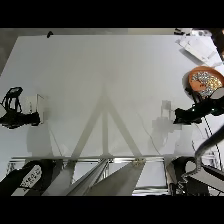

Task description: Fold the box and place the chain.

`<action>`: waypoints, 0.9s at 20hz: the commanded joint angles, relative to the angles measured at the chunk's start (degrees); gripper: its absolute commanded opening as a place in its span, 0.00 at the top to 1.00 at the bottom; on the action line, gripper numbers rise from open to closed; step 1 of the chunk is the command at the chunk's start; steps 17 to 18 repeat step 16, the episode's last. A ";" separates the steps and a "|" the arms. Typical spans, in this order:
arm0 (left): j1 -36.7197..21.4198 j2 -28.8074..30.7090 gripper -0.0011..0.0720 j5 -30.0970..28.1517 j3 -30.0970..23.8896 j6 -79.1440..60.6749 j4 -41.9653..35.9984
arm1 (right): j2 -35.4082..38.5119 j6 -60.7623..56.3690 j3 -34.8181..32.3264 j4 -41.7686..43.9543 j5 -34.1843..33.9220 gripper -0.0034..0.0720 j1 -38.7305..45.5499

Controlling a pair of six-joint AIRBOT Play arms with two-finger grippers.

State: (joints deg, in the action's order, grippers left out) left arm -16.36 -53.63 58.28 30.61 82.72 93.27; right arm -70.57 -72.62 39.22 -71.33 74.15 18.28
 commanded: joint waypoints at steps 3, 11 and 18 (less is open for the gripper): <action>0.02 11.17 0.03 3.30 0.00 -0.22 -0.02 | -0.04 0.00 0.04 0.00 0.00 0.93 0.04; 0.02 19.91 0.03 5.11 -0.02 -0.39 -0.04 | -0.04 0.00 0.04 0.00 0.00 0.93 0.04; 0.02 19.87 0.03 4.90 -0.02 -0.39 -1.36 | -0.04 0.00 0.04 0.00 0.00 0.93 0.04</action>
